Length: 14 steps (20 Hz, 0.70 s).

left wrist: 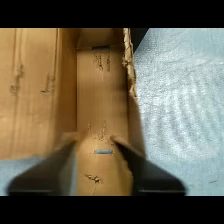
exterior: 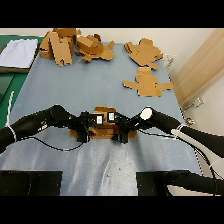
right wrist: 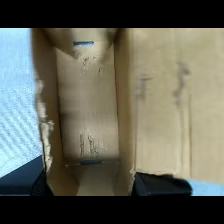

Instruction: Fold the box.

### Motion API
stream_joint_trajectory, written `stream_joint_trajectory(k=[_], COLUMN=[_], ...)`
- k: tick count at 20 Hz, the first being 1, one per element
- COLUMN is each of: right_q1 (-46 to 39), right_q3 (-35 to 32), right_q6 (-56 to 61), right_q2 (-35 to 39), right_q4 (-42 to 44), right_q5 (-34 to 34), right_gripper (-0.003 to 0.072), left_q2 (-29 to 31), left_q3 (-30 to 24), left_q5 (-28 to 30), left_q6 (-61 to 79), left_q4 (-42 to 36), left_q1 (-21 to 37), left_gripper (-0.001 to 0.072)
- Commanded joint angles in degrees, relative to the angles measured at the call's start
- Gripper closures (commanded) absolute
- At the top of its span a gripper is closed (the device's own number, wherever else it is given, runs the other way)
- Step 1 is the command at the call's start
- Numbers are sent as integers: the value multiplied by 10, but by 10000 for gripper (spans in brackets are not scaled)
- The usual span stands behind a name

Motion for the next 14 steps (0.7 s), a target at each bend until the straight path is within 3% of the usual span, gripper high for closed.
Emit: stream_joint_trajectory(k=[1, 10, 11, 13, 14], right_q1=[0, 0, 0, 0, 0], right_q3=[0, 0, 0, 0, 0], right_q6=[0, 0, 0, 0, 0], right_q2=[0, 0, 0, 0, 0], right_q4=[0, 0, 0, 0, 0], right_q5=[0, 0, 0, 0, 0], right_gripper=[161, 161, 160, 161, 161], left_q2=[-6, -6, -6, 0, 7], left_q3=[1, 1, 1, 1, 1], left_q5=[3, 4, 4, 3, 3], left_q6=[1, 1, 0, -11, -20], left_q4=[-43, -45, -44, -23, -6], left_q1=[0, 0, 0, 4, 5], left_gripper=[224, 225, 263, 596, 671])
